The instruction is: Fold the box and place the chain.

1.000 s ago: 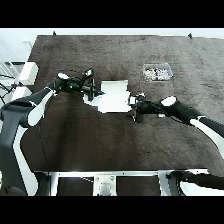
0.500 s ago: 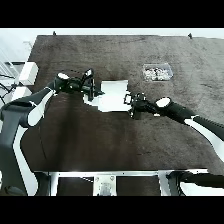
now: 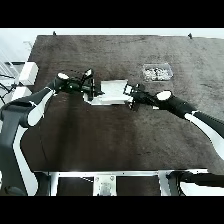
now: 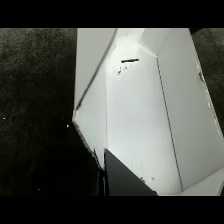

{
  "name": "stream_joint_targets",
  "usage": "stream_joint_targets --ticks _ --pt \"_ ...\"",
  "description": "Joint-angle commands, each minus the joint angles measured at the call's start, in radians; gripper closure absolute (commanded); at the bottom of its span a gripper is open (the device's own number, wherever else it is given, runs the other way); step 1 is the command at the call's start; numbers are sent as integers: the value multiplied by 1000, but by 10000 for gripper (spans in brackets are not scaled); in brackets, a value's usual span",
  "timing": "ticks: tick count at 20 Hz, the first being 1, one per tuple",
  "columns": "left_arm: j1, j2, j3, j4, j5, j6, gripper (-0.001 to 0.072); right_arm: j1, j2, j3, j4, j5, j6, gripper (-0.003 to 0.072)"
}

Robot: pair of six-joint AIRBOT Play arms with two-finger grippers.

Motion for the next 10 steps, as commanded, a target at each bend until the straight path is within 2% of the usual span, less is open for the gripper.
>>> stream_joint_targets --ticks 1,10 --pt "1 -1 0 -1 -1 0 691 -33 -42 69 0 122 2 72" --pt "1 -1 0 0 -1 0 691 -132 -95 145 0 307 13 72"
